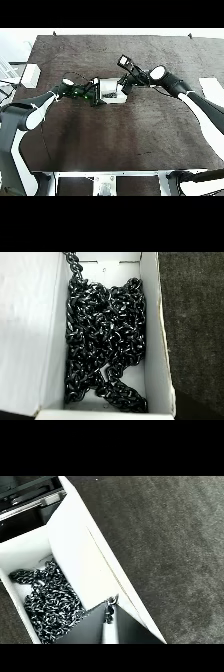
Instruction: Fold the box and place the chain.
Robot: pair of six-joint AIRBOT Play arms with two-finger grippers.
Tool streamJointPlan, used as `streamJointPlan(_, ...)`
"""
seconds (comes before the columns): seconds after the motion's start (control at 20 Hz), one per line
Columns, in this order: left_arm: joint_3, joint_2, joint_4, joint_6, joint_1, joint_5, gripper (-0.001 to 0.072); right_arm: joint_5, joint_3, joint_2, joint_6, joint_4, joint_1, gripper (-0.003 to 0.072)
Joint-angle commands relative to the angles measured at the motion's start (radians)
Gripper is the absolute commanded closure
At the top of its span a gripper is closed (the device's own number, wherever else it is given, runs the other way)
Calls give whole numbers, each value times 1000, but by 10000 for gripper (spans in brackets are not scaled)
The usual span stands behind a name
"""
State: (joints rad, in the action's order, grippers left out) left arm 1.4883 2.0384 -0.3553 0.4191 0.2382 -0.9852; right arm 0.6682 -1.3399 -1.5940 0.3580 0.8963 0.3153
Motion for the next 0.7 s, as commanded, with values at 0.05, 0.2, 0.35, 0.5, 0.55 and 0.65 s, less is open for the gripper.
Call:
streamJointPlan(0.05,0,0,0,0,0,0,421,61,2,14,7,-2,0,113)
streamJointPlan(0.2,0,0,0,0,0,0,421,116,2,26,8,9,-1,114)
streamJointPlan(0.35,0,0,0,1,0,0,420,117,2,66,8,8,-7,114)
streamJointPlan(0.5,0,0,0,0,0,0,421,151,4,63,7,51,-6,112)
streamJointPlan(0.55,0,0,0,0,0,0,420,169,3,48,10,106,-6,112)
streamJointPlan(0.65,0,0,0,0,0,0,420,169,-10,19,106,163,-29,110)
